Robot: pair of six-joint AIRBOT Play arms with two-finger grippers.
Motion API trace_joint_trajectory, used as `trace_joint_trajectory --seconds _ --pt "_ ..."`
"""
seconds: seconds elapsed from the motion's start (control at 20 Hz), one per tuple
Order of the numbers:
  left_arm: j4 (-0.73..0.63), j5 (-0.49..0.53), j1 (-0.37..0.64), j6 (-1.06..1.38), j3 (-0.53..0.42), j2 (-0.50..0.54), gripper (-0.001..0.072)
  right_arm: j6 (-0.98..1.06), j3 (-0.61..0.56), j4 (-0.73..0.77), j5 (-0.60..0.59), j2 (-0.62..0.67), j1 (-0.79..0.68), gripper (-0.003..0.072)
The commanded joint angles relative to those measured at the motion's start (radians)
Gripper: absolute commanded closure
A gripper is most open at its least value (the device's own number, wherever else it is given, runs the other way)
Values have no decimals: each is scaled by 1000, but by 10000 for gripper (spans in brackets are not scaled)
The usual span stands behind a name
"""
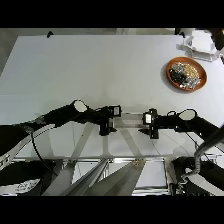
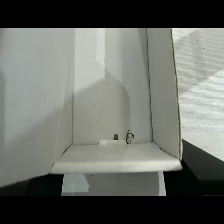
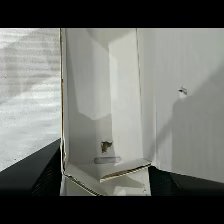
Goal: Fold the box and place the chain.
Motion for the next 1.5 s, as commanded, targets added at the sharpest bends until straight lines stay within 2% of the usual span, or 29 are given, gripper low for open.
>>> trace_joint_trajectory --seconds 0.0,0.15,0.2,0.25,0.3,0.35,0.4,0.6,0.9,1.05,1.15,1.2,1.25,1.3,1.35,1.4,1.45 --pt "1 -3 -1 0 -1 0 276 3 0 -31 13 6 0 595" --pt "1 -3 -1 0 -1 0 276 3 0 -45 13 31 0 582" --pt "1 -3 -1 0 -1 0 276 4 0 -45 13 37 0 543" --pt "1 -3 -1 0 -1 0 276 14 0 -44 14 41 0 432" --pt "1 -3 -1 1 -1 0 276 40 0 -42 13 45 0 282" --pt "0 -3 -1 1 -1 0 276 63 0 -42 11 46 -1 98" --pt "1 -3 -1 0 -1 0 276 88 0 -45 10 46 -2 -13" --pt "1 -3 -1 -3 -1 0 276 176 0 -127 1 68 -2 -9" --pt "1 -3 0 -4 -1 1 276 480 0 -577 -35 256 -2 -9" --pt "1 -3 0 -3 -1 0 275 559 0 -676 -26 341 -2 -8" --pt "1 -3 0 -3 -1 0 275 558 0 -679 -4 406 -1 50" --pt "1 -4 -1 -3 -1 0 275 558 0 -676 11 441 -1 54" --pt "1 -3 -1 -3 -1 0 275 558 0 -661 37 475 -1 119" --pt "1 -3 -1 -3 -1 0 275 558 0 -643 76 514 -1 304" --pt "1 -4 -1 -3 -1 0 275 557 0 -618 119 549 -1 534" --pt "1 -3 -1 -3 -1 0 275 550 0 -574 168 583 -1 660" --pt "1 -3 -1 -3 -1 0 275 539 0 -493 208 606 -1 666"
